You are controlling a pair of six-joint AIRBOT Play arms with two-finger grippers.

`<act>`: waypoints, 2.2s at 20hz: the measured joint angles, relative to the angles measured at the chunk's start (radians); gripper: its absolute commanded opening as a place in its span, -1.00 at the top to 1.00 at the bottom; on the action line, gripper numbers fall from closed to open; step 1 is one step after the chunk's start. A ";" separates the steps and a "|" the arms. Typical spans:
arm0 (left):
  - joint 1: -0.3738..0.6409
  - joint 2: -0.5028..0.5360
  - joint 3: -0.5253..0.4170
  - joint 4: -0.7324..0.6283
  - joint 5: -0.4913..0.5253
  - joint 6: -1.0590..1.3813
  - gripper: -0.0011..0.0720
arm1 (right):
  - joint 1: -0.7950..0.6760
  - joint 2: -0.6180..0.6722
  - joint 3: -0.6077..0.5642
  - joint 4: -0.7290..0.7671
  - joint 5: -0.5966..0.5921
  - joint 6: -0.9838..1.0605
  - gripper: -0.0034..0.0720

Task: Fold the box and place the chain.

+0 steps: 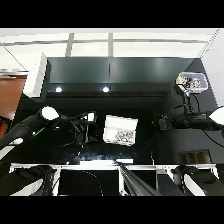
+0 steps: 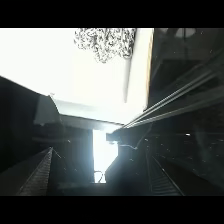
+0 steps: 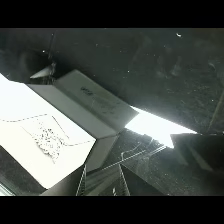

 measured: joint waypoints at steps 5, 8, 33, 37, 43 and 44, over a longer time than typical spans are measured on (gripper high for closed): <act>-0.033 -0.084 0.050 -0.029 -0.016 0.043 -0.97 | 0.000 0.000 0.000 0.000 -0.004 0.004 0.21; -0.074 -0.120 0.065 -0.033 -0.022 0.052 -0.97 | 0.000 0.000 0.000 0.000 -0.004 0.004 0.21; -0.116 -0.166 0.098 -0.051 0.030 0.045 -0.97 | 0.000 0.000 0.000 0.000 -0.002 0.003 0.21; -0.138 -0.193 0.120 -0.051 0.025 0.046 -0.96 | 0.000 0.000 0.000 0.000 -0.002 0.003 0.21; -0.158 -0.217 0.143 -0.047 0.026 0.047 -0.96 | 0.000 0.000 0.000 0.000 -0.001 0.003 0.21; -0.158 -0.218 0.147 -0.045 0.027 0.047 -0.97 | 0.000 0.000 0.000 0.000 -0.001 0.003 0.21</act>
